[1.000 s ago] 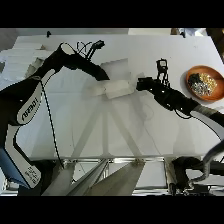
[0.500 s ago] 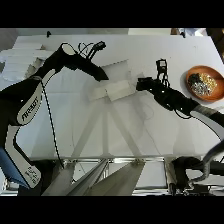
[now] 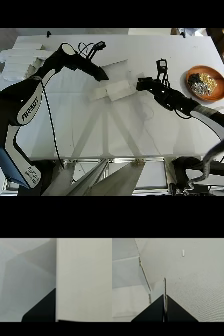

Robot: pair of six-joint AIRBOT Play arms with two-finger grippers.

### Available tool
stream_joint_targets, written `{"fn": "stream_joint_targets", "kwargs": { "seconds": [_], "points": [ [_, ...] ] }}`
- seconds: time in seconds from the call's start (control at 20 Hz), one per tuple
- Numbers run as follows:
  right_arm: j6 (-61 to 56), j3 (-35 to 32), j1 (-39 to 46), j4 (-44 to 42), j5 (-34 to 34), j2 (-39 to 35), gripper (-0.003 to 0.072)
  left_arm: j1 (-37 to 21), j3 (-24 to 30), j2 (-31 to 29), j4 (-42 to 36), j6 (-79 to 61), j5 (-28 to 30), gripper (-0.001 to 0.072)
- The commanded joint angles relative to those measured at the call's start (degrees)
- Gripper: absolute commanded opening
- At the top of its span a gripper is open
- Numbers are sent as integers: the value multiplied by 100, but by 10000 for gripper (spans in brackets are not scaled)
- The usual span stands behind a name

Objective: Fold the box and place the chain.

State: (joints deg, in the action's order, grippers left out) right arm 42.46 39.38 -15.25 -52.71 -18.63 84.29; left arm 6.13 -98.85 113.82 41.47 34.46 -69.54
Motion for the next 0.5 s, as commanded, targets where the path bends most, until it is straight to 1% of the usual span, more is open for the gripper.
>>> {"fn": "stream_joint_targets", "kwargs": {
  "seconds": [0.0,0.45],
  "points": [
    [-2,2,2,0,-2,0,17,4,-4,2,-74,9,-4,12],
    [-2,2,2,0,0,0,19,4,-4,2,-76,9,-61,12]
  ]
}}
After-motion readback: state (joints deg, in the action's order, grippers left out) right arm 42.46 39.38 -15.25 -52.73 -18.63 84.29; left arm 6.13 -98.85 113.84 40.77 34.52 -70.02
